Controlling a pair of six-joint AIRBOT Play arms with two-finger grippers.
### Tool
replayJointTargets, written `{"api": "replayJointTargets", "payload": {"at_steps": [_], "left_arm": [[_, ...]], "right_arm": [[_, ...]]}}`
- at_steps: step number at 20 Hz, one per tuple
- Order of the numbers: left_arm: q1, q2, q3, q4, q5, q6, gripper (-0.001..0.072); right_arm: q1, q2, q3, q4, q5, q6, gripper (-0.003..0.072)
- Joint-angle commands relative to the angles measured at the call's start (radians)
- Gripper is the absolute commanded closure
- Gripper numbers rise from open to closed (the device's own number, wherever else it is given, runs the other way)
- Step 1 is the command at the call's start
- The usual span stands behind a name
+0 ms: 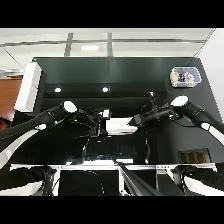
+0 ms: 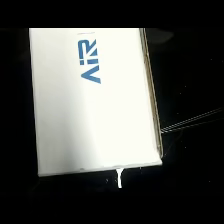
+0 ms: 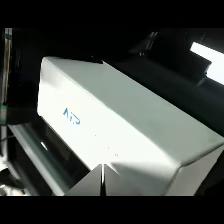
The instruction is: Fold the box and place the chain.
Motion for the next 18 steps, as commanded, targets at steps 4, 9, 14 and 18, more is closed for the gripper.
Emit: {"api": "replayJointTargets", "payload": {"at_steps": [4, 9, 14, 18], "left_arm": [[0.008, 0.030, 0.061, 0.073, -0.034, -0.134, -0.0011], [0.005, 0.102, 0.114, 0.245, -0.139, -0.327, -0.0008], [-0.081, 0.111, 0.198, -0.010, -0.069, -0.396, -0.0008], [-0.117, -0.024, 0.292, -0.026, -0.038, -0.503, -0.0008]], "right_arm": [[-0.290, 0.188, 0.100, -0.197, 0.428, 0.061, 0.0668], [-0.561, 0.372, 0.020, -0.468, 0.358, 0.137, 0.0667], [-0.610, 0.399, -0.085, -0.413, 0.323, 0.096, 0.0667], [-0.606, 0.399, -0.097, -0.372, 0.283, 0.076, 0.0667]]}}
